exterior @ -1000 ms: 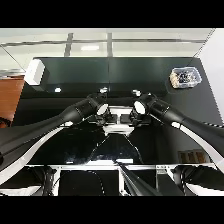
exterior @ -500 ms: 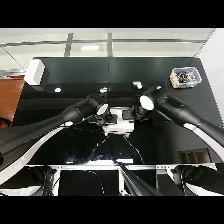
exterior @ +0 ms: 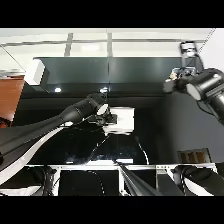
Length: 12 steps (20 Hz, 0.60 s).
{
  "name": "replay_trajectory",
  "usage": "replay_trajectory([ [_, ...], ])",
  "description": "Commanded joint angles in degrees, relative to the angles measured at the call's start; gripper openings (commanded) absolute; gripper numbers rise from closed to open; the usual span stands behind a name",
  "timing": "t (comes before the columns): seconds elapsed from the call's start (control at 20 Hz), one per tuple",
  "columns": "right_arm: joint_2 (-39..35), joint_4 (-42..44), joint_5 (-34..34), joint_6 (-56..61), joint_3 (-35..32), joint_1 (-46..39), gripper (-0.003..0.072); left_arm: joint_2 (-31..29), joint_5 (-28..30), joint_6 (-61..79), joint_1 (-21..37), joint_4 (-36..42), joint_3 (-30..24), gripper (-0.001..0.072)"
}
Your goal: Fold the box and place the chain.
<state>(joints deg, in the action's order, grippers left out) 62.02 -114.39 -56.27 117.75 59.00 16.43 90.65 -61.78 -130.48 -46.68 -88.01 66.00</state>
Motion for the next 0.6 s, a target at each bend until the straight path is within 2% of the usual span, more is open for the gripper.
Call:
replay_trajectory([
  [0.0,4.68,5.88,15.52,0.76,-3.06,-14.16,0.0717,0.0,0.68,-0.02,0.13,-0.04,-0.02,0.0026],
  [0.05,8.37,10.14,16.33,0.81,-1.42,-17.51,0.0716,0.0,0.7,-0.02,0.22,-0.04,-0.02,0.0026],
  [0.15,16.06,17.64,14.62,0.68,5.97,-21.92,0.0716,0.0,0.35,-0.02,0.42,0.02,-0.02,0.0026],
  [0.4,36.37,18.56,-0.46,-1.9,32.57,-25.22,0.0711,0.0,0.13,-0.02,0.46,-0.02,-0.02,0.0026],
  [0.45,39.45,18.8,-2.71,-1.9,36.5,-25.51,0.0583,0.0,0.13,-0.02,0.46,-0.02,-0.02,0.0026],
  [0.55,44.09,19.74,-4.35,-1.88,41.92,-26.01,0.0575,0.0,0.11,-0.04,0.46,0.0,-0.02,0.0026],
])
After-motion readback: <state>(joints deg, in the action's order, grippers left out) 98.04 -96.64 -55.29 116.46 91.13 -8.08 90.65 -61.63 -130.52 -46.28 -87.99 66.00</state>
